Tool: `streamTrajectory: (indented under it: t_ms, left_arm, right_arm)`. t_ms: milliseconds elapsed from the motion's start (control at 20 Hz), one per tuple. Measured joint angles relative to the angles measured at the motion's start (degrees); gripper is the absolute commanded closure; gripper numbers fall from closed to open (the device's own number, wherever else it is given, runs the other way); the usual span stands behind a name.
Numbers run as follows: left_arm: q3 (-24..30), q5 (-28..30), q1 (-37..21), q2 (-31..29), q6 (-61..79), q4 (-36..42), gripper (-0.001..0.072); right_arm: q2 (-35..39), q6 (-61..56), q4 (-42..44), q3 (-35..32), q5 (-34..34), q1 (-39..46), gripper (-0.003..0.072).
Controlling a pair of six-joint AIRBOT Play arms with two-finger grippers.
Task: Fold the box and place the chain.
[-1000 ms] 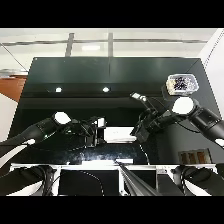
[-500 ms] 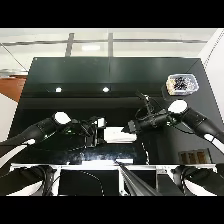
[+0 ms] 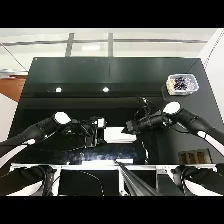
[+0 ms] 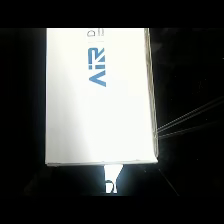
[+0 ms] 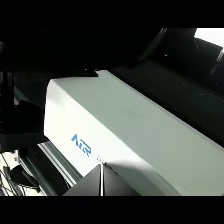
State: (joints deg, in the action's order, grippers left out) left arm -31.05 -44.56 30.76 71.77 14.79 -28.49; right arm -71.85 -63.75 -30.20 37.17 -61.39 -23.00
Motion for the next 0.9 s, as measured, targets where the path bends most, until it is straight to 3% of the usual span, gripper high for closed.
streamTrajectory:
  t_ms: [550,650,900]
  left_arm:
    - [0.0,0.0,0.0,0.0,-0.2,0.1,0.011]
    - [0.0,0.0,0.0,0.0,-0.2,0.0,-0.0001]
    - [0.0,0.0,-0.2,-1.6,-1.4,-0.2,-0.0003]
  right_arm:
    - [0.1,0.4,-1.4,-0.2,-1.0,1.0,0.0656]
    - [2.3,0.8,-1.9,-0.2,-3.0,3.1,0.0656]
    - [10.9,1.2,-0.1,-0.1,-7.8,11.6,0.0655]
